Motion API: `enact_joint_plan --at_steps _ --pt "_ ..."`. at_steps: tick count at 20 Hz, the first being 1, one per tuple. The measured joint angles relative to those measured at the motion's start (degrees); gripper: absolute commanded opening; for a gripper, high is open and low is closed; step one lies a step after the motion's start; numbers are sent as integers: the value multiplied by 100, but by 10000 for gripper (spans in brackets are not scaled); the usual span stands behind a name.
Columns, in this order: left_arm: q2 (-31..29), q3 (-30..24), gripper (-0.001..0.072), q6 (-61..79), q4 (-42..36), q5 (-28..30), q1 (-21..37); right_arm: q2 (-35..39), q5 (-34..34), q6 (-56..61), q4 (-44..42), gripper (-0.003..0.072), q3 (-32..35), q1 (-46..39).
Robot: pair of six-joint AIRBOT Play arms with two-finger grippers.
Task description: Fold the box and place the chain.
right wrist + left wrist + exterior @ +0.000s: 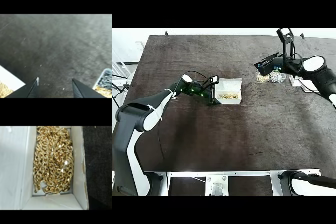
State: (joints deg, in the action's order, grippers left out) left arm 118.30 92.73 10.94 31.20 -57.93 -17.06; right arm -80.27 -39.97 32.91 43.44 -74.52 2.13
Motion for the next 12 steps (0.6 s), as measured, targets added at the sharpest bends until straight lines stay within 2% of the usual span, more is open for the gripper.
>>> enact_joint_plan --at_steps 6,12 --pt "0 0 401 0 -2 -2 0 -1165 -1163 -1141 -780 496 -852 -166" --pt "0 0 401 0 -2 0 0 -1816 -1753 -1429 -719 497 -1279 160"
